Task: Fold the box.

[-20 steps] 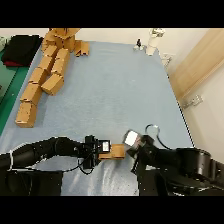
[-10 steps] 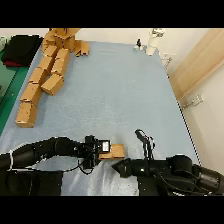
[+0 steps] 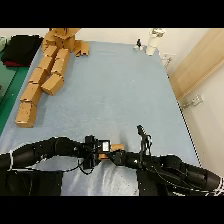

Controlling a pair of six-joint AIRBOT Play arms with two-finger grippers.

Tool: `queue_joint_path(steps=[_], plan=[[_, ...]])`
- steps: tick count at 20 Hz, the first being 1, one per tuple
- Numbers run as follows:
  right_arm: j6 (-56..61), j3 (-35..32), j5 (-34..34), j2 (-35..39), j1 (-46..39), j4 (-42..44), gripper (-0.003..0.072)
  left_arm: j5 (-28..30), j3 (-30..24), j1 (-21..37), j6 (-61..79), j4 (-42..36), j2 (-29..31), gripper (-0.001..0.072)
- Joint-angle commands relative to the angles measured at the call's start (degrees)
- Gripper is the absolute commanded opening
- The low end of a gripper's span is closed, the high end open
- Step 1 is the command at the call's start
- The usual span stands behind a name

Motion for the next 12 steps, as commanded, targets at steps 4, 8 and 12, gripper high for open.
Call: queue_joint_path(steps=[4, 8, 12], plan=[[0.1, -0.1, -2.6, -0.7, 0.0, -0.8, 0.0002, 0.0, 0.0, 0.0, 0.0, 0.0, 0.0, 0.0351], [0.1, -0.1, -3.1, -0.8, 0.0, -2.7, 0.0001, 0.0, 0.0, 0.0, 0.0, 0.0, 0.0, 0.0351], [0.1, -0.1, -3.0, -2.3, 0.0, -3.2, 0.0001, 0.0, 0.0, 0.0, 0.0, 0.0, 0.0, 0.0351]])
